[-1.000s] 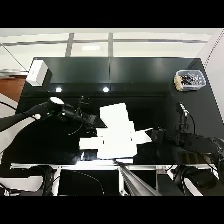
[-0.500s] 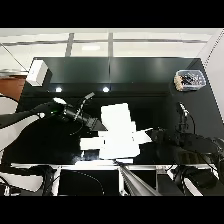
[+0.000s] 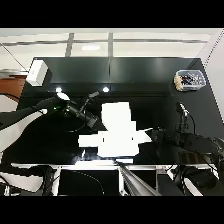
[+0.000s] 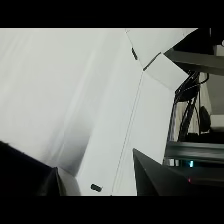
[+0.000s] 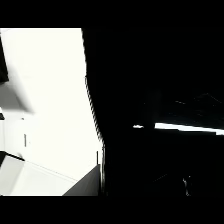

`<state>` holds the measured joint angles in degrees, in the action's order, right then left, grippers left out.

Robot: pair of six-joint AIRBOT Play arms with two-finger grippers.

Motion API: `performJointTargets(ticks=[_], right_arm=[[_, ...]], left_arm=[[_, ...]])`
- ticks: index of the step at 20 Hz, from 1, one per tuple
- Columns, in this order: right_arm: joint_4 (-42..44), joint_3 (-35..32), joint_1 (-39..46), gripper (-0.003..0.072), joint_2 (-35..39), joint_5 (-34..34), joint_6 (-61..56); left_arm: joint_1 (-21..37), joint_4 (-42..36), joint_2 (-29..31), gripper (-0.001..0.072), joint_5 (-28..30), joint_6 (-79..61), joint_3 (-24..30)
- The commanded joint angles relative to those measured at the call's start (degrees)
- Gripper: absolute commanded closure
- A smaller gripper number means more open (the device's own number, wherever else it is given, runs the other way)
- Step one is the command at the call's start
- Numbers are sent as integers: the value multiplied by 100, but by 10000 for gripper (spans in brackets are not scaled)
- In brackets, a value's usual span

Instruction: Fold the box and place the chain.

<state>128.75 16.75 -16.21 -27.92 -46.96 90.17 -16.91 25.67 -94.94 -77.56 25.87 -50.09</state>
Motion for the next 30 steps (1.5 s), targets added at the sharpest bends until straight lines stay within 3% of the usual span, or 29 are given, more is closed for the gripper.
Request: performJointTargets(ticks=[1, 2, 4, 8, 11, 16, 18, 24, 27, 30], right_arm=[[0, 0, -2, 654, 2, 2, 0], [-2, 0, -2, 654, 2, 2, 0], [-2, 0, -2, 654, 2, 2, 0], [-2, 0, -2, 654, 2, 2, 2], [-2, 0, -2, 653, 2, 0, 2], [-81, 0, 0, 645, 2, -35, 2], [-393, 13, 15, -23, 2, -186, -26], [-2990, 1193, 13, -8, 2, -938, -20], [-4170, 1572, 13, -8, 2, -914, -20], [-4791, 1572, 13, -8, 2, -925, -17]], left_arm=[[-103, 236, -7, 227, 22, -17, -146], [-92, 232, -7, 231, 17, -17, -146], [-85, 229, -7, 489, -31, -20, -144], [-81, 210, -7, 511, -28, -46, -144], [-81, 149, -7, 677, -85, -46, -144], [-79, -7, -7, 677, -94, -131, -144], [-79, -2, -4, 679, -101, -264, -144], [-173, 374, 238, 684, -42, -339, -129], [-529, 785, 850, 685, 800, -562, -61], [-669, -44, 1735, 684, 1676, -1532, 341]])
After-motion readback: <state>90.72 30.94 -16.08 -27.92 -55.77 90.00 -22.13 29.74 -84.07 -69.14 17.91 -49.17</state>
